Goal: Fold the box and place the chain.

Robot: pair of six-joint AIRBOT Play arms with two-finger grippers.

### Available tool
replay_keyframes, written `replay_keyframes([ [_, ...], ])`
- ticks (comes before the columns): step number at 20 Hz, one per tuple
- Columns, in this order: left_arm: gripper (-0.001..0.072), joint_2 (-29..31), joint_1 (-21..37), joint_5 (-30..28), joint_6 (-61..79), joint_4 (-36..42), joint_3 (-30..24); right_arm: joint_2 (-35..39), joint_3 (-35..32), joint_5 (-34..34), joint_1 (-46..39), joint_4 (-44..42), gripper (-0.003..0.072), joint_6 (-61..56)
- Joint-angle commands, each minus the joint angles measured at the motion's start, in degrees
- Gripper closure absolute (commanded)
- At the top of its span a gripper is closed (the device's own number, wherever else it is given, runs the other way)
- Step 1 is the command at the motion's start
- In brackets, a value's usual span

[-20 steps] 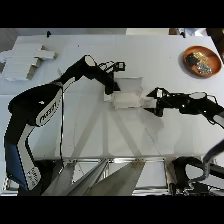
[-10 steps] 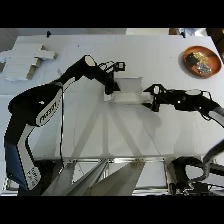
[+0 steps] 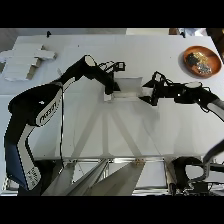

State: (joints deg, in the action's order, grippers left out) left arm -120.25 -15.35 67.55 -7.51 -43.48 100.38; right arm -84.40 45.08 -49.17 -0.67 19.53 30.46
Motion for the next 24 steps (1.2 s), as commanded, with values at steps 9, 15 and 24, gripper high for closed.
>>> replay_keyframes([
  [9,0.0689,-0.04,-0.02,-0.02,0.00,-0.02,-0.02,-7.26,8.24,-6.10,-0.17,4.02,-0.0034,-5.25],
  [15,0.0689,-0.04,-0.02,-0.02,0.00,-0.02,-0.02,-12.11,12.61,-13.33,-0.37,5.49,-0.0034,-7.48],
  [24,0.0689,-0.04,-0.02,-0.02,0.00,-0.02,-0.02,-18.43,20.85,-20.57,0.87,13.84,-0.0034,-11.30],
])
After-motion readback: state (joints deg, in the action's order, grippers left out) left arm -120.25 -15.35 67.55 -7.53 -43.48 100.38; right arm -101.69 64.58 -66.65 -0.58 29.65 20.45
